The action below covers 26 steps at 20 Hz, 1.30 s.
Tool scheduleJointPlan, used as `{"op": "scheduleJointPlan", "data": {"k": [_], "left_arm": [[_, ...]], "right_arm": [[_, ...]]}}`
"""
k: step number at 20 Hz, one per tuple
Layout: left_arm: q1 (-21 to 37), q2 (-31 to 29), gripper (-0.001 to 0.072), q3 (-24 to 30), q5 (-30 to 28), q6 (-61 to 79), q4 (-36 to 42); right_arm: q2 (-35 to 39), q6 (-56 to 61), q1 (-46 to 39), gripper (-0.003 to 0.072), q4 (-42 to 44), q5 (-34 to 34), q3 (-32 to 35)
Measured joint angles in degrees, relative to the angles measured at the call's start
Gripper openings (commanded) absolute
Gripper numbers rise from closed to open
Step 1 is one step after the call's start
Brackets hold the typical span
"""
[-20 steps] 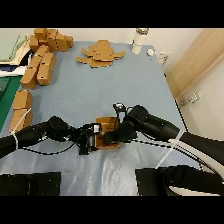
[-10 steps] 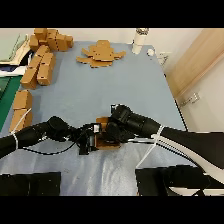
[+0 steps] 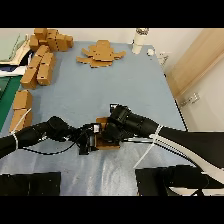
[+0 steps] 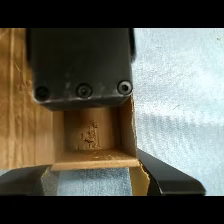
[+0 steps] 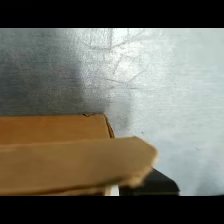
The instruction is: Fold the box.
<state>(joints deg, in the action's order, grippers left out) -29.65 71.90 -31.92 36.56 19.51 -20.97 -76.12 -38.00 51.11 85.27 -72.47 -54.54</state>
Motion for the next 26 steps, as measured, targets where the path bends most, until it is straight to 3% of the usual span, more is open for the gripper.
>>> {"op": "scheduleJointPlan", "data": {"k": [5, 8, 10, 13, 15, 16, 18, 22, 24, 26], "left_arm": [[0.00, 0.00, 0.0514, 0.00, 0.00, 0.00, 0.00], [0.00, 0.00, 0.0514, 0.00, -0.02, 0.00, -0.02], [0.00, 0.00, 0.0514, 0.00, 0.00, 0.00, -0.02], [0.00, 0.00, 0.0514, 0.00, -0.02, 0.00, -0.02], [0.00, 0.00, 0.0514, 0.02, -0.02, -0.13, 0.02], [0.00, 0.00, 0.0514, 0.02, -0.02, -0.11, 0.02], [0.00, 0.00, 0.0514, 0.00, 0.00, -0.02, 0.02], [0.00, 0.00, 0.0514, 0.00, -0.02, 0.04, -0.02], [0.00, 0.00, 0.0514, 0.00, 0.00, 0.04, -0.04], [0.00, 0.00, 0.0514, 0.00, 0.00, 0.04, -0.02]], "right_arm": [[-0.02, -0.20, -0.02, 0.0360, -0.15, 0.28, 0.02], [-0.31, -0.20, -0.04, 0.0289, -0.31, 0.46, 0.20], [-1.03, -0.42, -0.04, 0.0285, -0.22, 0.59, 0.28], [-2.16, -0.59, -0.04, 0.0003, -0.28, 0.09, 0.35], [-2.49, -0.63, -0.09, 0.0002, -0.04, 0.39, 0.28], [-2.62, -1.07, -0.11, 0.0003, 0.04, 0.46, 0.28], [-2.80, -2.23, -0.04, 0.0258, 0.09, 0.70, 0.31], [-2.93, -2.82, -0.02, 0.0264, 0.63, 1.40, 0.31], [-2.82, -2.91, -0.02, 0.0384, 0.63, 1.44, 0.28], [-2.54, -2.97, -0.02, 0.0385, 0.87, 1.66, 0.22]]}}
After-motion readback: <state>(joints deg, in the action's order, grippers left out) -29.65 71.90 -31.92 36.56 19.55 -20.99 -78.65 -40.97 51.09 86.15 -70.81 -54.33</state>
